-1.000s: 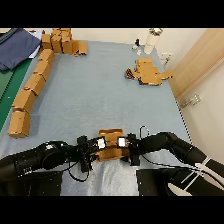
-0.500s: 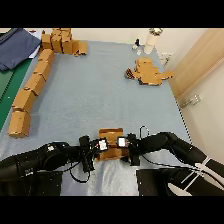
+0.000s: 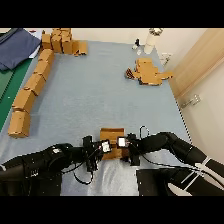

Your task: Fold the box.

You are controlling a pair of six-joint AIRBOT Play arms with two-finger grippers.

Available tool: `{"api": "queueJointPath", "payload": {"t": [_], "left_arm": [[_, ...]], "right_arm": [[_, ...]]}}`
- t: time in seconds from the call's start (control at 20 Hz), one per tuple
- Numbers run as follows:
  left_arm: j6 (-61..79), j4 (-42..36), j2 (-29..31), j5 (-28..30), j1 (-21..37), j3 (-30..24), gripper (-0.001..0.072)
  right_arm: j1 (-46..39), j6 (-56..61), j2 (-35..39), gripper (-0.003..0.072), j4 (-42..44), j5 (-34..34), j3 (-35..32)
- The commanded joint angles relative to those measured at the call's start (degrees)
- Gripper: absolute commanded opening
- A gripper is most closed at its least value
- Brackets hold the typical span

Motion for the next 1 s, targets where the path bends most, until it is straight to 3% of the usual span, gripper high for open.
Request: {"api": "queueJointPath", "payload": {"t": [0.0,0.6,0.95], "left_arm": [[-0.02,0.07,-0.28,0.83,-0.22,-0.02,0.037],[0.0,0.09,-0.33,-0.28,-0.22,-0.02,0.0372],[-0.44,0.11,0.44,-6.29,-0.09,-0.02,0.036]], "right_arm": [[0.07,0.0,-0.04,0.0578,0.0,0.0,0.02],[0.07,0.0,-0.04,0.0578,0.0,0.0,0.04],[0.07,0.0,-0.04,0.0578,0.0,-0.02,0.04]]}}
